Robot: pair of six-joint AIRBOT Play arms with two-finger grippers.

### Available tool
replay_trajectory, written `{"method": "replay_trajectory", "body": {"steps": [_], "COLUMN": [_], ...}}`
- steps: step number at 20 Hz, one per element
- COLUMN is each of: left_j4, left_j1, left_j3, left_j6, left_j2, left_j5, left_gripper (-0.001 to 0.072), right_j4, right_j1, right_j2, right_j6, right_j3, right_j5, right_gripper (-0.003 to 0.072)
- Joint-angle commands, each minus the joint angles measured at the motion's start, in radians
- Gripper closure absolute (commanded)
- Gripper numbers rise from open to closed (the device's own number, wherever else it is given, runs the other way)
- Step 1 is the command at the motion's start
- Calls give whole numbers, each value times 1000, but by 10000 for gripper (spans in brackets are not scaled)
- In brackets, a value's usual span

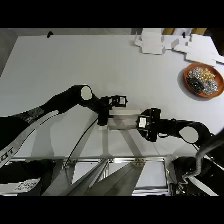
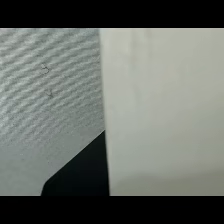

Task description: Fold the box and place the chain.

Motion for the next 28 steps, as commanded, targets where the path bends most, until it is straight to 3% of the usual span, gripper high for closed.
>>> {"method": "replay_trajectory", "body": {"steps": [1,7,15,22,28], "left_j4": [0,0,0,0,0], "left_j1": [0,0,0,0,0], "left_j3": [-1,0,-1,-1,0], "left_j6": [0,0,0,0,0], "left_j2": [0,0,0,0,0], "left_j5": [0,0,0,0,0], "left_gripper": [701,701,701,701,701], "right_j4": [138,384,524,528,511], "right_j1": [-74,-213,-273,-273,-273], "right_j2": [-30,-153,-277,-416,-463], "right_j6": [-129,-452,-723,-736,-728], "right_j3": [2,2,10,95,94], "right_j5": [35,113,135,264,267], "right_gripper": [4,4,8,10,31]}}
